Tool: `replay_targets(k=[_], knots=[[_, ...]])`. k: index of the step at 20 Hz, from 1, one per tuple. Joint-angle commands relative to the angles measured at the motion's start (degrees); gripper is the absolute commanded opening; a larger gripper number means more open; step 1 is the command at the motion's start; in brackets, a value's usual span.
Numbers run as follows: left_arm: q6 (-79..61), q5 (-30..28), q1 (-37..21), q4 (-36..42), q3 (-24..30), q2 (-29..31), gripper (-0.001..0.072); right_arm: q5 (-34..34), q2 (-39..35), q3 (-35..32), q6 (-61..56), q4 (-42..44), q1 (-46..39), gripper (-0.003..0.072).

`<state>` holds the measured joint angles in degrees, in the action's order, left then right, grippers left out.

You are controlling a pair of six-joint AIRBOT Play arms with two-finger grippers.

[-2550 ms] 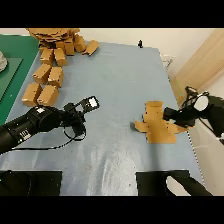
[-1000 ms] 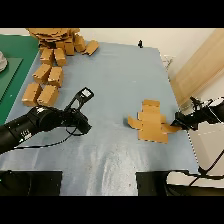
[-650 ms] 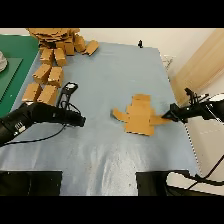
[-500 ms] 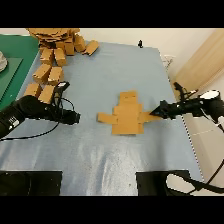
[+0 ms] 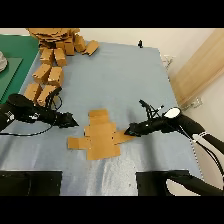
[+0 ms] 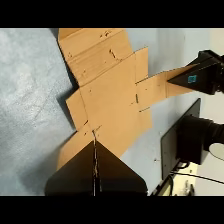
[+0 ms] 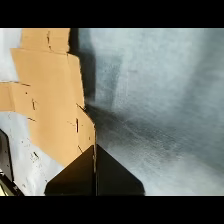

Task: Fold the box.

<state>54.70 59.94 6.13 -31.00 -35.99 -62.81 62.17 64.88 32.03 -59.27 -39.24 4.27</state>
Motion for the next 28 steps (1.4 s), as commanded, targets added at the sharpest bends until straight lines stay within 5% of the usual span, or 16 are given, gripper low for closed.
replay_targets(k=[1, 3, 4, 11, 13, 16, 17, 18, 28], knots=[[-1.16, 1.14, -0.85, 3.17, 1.97, -2.6, 0.0012, -2.25, -0.2, -3.43, 0.33, 2.23, 1.92, 0.0009], [-1.31, 0.52, -0.87, 4.13, 2.01, -3.08, 0.0012, -1.9, -0.2, -3.43, 0.35, 2.43, 1.9, 0.0236], [-1.33, 0.07, -0.87, 4.9, 2.01, -3.08, 0.0012, -1.75, -0.2, -3.43, 0.35, 2.69, 1.92, 0.0238], [-1.09, -1.4, -0.87, 5.51, 2.01, -3.93, 0.0012, -1.16, -0.2, -3.43, 0.35, 3.28, 1.92, 0.0217], [-1.09, -1.97, -0.9, 5.55, 1.99, -5.16, 0.0012, -1.14, -0.2, -3.43, 1.38, 3.28, 2.16, 0.0005], [-1.25, -2.34, -1.07, 5.75, 1.99, -6.67, 0.0013, -0.22, -0.33, -3.43, 4.98, 3.28, 5.27, 0.0003], [-1.29, -2.29, -1.64, 5.73, 1.97, -7.13, 0.0095, 0.52, -0.74, -3.43, 5.75, 3.04, 6.45, 0.0003], [-1.09, -2.23, -2.47, 5.75, 1.97, -7.43, 0.0341, 0.68, -1.62, -3.43, 5.84, 2.19, 7.3, 0.0004], [-2.05, -0.04, -4.24, 4.55, 2.05, -9.9, 0.0366, -1.79, -6.69, -3.43, 5.77, 1.66, 8.0, 0.0004]])
